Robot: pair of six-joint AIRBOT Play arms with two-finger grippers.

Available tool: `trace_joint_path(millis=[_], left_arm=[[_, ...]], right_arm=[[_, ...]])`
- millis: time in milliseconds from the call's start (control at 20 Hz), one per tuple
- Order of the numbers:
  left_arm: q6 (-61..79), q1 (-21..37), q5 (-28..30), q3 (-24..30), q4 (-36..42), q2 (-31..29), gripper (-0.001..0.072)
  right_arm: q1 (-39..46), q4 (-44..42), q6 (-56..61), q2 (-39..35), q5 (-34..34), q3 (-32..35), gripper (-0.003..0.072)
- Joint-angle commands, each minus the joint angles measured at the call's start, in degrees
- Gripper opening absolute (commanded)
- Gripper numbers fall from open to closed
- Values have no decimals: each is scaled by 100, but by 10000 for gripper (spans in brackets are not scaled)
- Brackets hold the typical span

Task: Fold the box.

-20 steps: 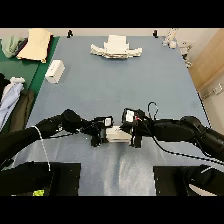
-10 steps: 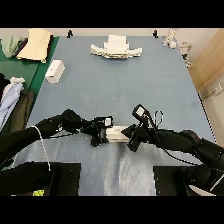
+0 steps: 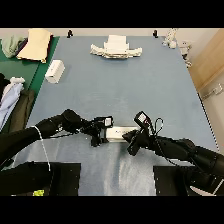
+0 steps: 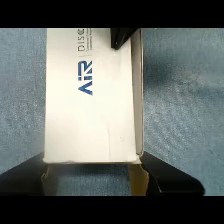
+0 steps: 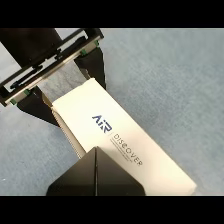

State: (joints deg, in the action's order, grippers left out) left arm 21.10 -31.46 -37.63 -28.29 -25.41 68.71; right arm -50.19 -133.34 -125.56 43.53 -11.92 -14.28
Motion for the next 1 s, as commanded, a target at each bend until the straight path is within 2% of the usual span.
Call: trace_joint_path(millis=[0, 550, 950], left_arm=[[2, 2, 0, -4, -2, -2, 496], [2, 2, 2, -4, -2, -2, 496], [2, 2, 2, -4, -2, -2, 496]], right_arm=[[-55, 4, 70, 101, 122, 103, 4], [-55, 28, 107, 48, 291, 101, 4], [-48, 452, 103, -651, 599, -87, 11]])
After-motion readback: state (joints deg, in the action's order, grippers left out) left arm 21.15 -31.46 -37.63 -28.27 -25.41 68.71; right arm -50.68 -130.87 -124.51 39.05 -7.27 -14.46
